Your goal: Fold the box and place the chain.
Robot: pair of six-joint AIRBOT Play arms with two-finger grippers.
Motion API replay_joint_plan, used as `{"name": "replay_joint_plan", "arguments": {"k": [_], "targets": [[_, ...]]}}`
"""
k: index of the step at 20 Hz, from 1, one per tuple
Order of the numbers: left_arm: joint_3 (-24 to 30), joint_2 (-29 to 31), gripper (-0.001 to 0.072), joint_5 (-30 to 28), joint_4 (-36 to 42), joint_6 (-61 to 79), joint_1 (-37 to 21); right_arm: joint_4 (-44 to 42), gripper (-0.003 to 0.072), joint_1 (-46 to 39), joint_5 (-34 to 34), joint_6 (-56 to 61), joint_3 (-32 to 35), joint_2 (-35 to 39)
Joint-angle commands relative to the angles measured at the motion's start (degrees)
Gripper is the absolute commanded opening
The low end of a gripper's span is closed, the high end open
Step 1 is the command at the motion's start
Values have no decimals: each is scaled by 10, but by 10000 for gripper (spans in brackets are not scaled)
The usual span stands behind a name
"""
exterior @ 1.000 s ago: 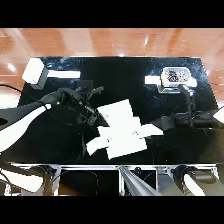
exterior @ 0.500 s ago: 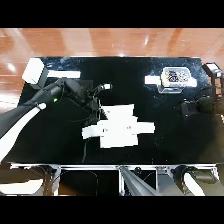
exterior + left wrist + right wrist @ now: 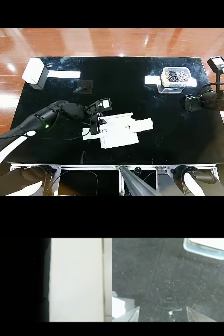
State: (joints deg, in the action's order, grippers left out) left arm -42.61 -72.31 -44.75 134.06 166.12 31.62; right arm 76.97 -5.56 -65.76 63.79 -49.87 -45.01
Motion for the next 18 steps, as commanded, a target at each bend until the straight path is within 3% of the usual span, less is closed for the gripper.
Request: {"name": "replay_joint_plan", "arguments": {"k": [1, 5, 12, 18], "targets": [[14, 5, 22, 31, 0, 2, 3, 0, 720, 0, -8, -1, 0, 0], [14, 5, 22, 36, 0, 2, 3, 0, 720, 17, -64, -66, 0, -4], [11, 5, 22, 45, 31, 25, 3, 1, 720, 22, -15, -78, 0, -5], [-21, 5, 21, -43, -70, 59, 3, 3, 720, 22, -30, -157, 0, -7]]}}
